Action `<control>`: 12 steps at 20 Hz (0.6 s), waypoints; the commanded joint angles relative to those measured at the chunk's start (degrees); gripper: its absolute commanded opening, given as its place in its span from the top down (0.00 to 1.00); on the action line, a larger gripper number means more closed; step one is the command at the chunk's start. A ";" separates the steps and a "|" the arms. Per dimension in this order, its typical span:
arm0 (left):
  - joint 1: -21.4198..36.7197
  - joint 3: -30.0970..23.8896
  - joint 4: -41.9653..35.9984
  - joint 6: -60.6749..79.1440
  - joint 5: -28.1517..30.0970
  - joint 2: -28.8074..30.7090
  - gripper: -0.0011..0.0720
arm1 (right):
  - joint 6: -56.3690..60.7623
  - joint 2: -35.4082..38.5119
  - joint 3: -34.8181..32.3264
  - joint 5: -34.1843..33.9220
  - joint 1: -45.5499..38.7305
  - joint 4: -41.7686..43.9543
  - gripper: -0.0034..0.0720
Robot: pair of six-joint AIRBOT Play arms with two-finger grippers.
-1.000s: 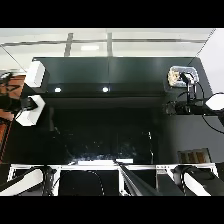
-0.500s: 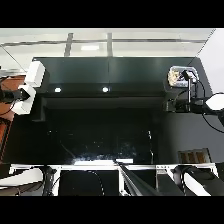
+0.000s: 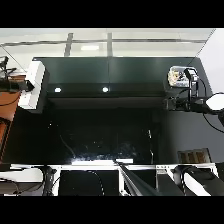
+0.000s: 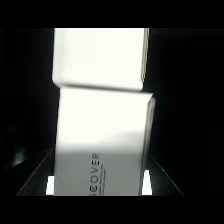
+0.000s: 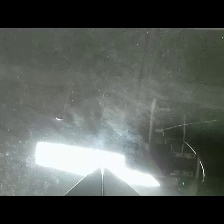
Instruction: Fold the box and place the chain.
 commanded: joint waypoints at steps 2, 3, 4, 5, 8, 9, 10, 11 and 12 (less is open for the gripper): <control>-0.24 9.38 0.04 -5.81 -4.92 4.37 0.01 | -0.04 0.02 0.00 -0.92 0.15 1.86 0.94; -0.28 11.80 -0.17 -9.94 -6.10 6.21 0.01 | -0.07 0.02 0.00 -2.14 0.70 2.19 0.94; -0.50 13.77 -0.31 -15.12 -7.87 8.17 0.09 | -0.28 0.02 0.02 -4.00 1.73 2.43 0.94; -0.76 14.73 -0.90 -19.19 -9.88 10.05 0.51 | -0.28 0.02 0.02 -5.79 3.21 2.40 0.94; -4.70 12.09 -6.80 -16.09 -15.04 17.05 0.95 | -0.35 0.02 0.17 -9.29 7.78 2.16 0.94; -7.82 8.72 -7.23 -13.77 -14.36 20.50 0.95 | -0.50 0.02 0.17 -10.34 8.50 1.73 0.94; -11.96 3.43 -6.12 -12.37 -10.88 24.92 0.95 | -0.48 0.02 0.17 -11.78 8.76 0.22 0.94; -16.39 -2.89 -3.10 -13.11 -5.60 29.44 0.95 | -0.50 0.02 0.17 -12.70 8.74 -0.50 0.94; -21.07 -10.27 1.49 -15.85 0.46 34.34 0.95 | -0.46 0.02 0.17 -13.00 8.74 -0.63 0.94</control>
